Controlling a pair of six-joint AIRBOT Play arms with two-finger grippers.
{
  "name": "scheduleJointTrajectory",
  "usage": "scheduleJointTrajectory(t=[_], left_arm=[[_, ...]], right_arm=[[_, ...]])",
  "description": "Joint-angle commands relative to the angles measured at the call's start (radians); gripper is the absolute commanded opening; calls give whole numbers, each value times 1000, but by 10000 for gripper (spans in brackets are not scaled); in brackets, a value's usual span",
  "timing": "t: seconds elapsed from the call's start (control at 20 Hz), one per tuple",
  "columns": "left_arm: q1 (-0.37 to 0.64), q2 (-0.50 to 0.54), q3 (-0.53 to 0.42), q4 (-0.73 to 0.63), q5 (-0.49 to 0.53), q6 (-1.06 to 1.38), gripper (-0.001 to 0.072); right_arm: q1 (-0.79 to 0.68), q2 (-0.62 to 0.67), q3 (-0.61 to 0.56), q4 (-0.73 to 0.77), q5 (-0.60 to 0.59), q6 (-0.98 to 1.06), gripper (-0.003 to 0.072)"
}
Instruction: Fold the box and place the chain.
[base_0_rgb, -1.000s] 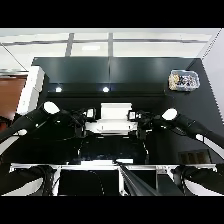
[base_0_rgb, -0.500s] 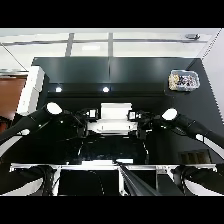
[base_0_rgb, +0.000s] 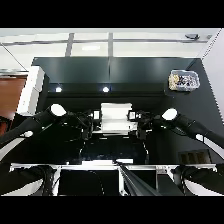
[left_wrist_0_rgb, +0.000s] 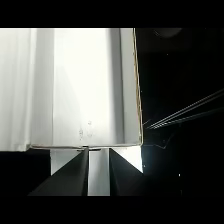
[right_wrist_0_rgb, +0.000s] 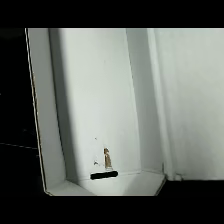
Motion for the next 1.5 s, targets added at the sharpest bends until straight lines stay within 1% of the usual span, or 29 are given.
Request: scheduleJointTrajectory(t=[0.0, 0.1, 0.2, 0.35, 0.55, 0.7, 0.75, 0.8, 0.9, 0.95, 1.0, 1.05, 1.1, 1.15, 1.2, 1.3, 1.45], left_arm=[[-13, 0, 1, -19, 58, -47, 157], [-13, 0, 1, -66, 53, -48, 157], [-13, -2, 1, -69, 58, -69, 102], [-30, -25, 1, -119, 26, -67, 103], [-84, -55, 5, -108, 36, -69, 105], [-85, -55, 7, -107, 38, -67, 104], [-85, -55, 7, -92, 38, -68, 95], [-85, -55, 7, -77, 38, -71, 66], [-86, -55, 7, -69, 37, -71, 70], [-85, -55, 7, -69, 38, -71, 105], [-86, -55, 7, -69, 39, -71, 257], [-85, -55, 7, -68, 39, -71, 278], [-85, -55, 7, -68, 39, -71, 264], [-85, -55, 8, -68, 37, -70, 61], [-85, -55, 8, -68, 39, -70, 32], [-84, -44, 8, -61, 37, -71, 32], [-44, 30, 8, -5, 17, -117, 30]], right_arm=[[0, 0, 1, 0, 0, 0, 481], [0, 0, 1, 0, 0, 0, 481], [0, 0, 1, 0, 0, 0, 482], [0, 0, 1, 0, 0, 0, 481], [0, 0, 1, 0, 0, 0, 481], [0, 0, 1, 0, 0, 0, 481], [0, 0, 1, 0, 0, 0, 481], [0, 0, 1, 0, 0, 0, 481], [0, 0, 1, 0, 0, 0, 481], [0, 0, 1, 0, 0, 0, 481], [0, 0, 1, 0, 0, 0, 481], [0, 0, 1, 0, 0, 0, 481], [0, 0, 1, 0, 0, 0, 481], [0, 0, 1, 0, 0, 0, 481], [0, 0, 1, 0, 0, 0, 481], [0, 0, 1, 0, 0, 0, 481], [0, 0, 1, 0, 0, 0, 481]])
